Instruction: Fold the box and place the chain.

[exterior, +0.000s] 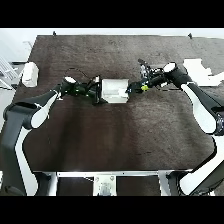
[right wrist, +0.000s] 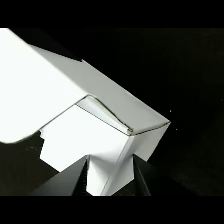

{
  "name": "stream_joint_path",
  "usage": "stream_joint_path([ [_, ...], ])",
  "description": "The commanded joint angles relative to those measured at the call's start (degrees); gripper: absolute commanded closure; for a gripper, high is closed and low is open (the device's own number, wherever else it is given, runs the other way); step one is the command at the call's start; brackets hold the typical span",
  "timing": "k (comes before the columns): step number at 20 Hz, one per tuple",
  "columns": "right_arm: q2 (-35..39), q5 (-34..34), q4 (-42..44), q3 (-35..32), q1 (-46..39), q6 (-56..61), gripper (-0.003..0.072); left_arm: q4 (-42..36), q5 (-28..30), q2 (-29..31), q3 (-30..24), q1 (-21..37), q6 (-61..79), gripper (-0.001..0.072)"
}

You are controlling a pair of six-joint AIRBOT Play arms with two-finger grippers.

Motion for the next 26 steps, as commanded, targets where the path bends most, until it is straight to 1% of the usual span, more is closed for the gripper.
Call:
stream_joint_path([
  [1,0.02,-0.61,-3.72,1.11,1.14,2.80,0.0351,0.02,0.02,0.04,0.00,0.04,-0.02,0.0299],
  [7,0.02,-2.38,-11.45,4.22,4.83,10.51,0.0350,0.02,0.00,0.04,0.00,0.04,-0.04,0.0299],
  [9,0.00,-3.15,-15.39,5.40,6.27,14.29,0.0350,0.02,0.00,0.04,0.00,0.04,-0.04,0.0299],
  [12,-0.02,-3.87,-20.09,6.01,8.66,21.99,0.0350,0.02,-0.70,0.04,0.00,0.04,-0.04,0.0299],
  [14,-0.17,-4.11,-24.65,6.01,10.14,27.96,0.0348,0.02,-1.20,0.04,0.00,0.04,-0.04,0.0299],
  [15,-0.20,-4.15,-26.49,6.01,10.84,29.44,0.0335,0.02,-1.46,0.04,0.00,0.04,-0.04,0.0299],
  [16,-0.20,-4.17,-27.85,6.01,11.37,30.86,0.0307,0.02,-1.60,0.04,0.00,0.04,-0.04,0.0299],
  [21,-0.17,-4.11,-35.04,6.10,13.09,39.45,0.0308,0.02,-1.55,0.04,0.00,0.04,-0.04,0.0299],
  [24,-0.20,-2.27,-40.04,7.63,14.38,43.69,0.0309,0.02,-1.51,0.04,0.00,0.04,-0.04,0.0299],
  [26,-0.20,-1.16,-42.45,8.57,15.19,44.28,0.0309,0.02,-1.49,0.04,0.00,0.04,-0.02,0.0299],
])
